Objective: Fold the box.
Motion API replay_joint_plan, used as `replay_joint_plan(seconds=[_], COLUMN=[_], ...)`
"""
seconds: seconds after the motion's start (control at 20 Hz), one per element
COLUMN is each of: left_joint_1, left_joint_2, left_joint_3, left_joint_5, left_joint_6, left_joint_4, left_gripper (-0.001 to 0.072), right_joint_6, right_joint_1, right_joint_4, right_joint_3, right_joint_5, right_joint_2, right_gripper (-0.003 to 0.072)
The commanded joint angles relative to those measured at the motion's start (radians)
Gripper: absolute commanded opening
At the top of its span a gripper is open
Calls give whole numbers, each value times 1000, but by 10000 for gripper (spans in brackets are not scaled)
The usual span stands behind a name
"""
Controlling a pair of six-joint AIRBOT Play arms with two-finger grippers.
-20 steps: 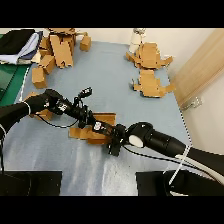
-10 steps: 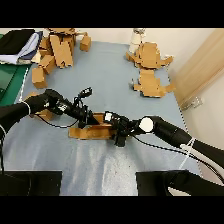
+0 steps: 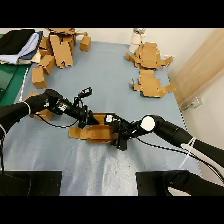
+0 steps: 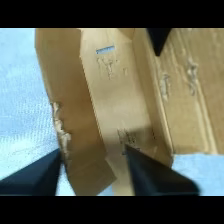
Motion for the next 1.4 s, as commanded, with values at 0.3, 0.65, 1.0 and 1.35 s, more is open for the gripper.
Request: replay_joint_plan(seconds=[0.3,0.65,1.0,1.35], left_joint_1=[0,0,0,0], left_joint_2=[0,0,0,0], left_joint_3=[0,0,0,0], left_joint_5=[1,1,0,-1], left_joint_6=[0,0,0,0], left_joint_4=[0,0,0,0], left_gripper=[10,10,10,10], right_joint_6=[60,61,-233,-395], right_joint_1=[-1,-1,-4,-118], right_joint_4=[3,18,81,226], right_joint_3=[0,0,-85,-108], right_joint_5=[-69,-44,-68,-79], right_joint_2=[-1,0,63,80], right_gripper=[720,701,701,701])
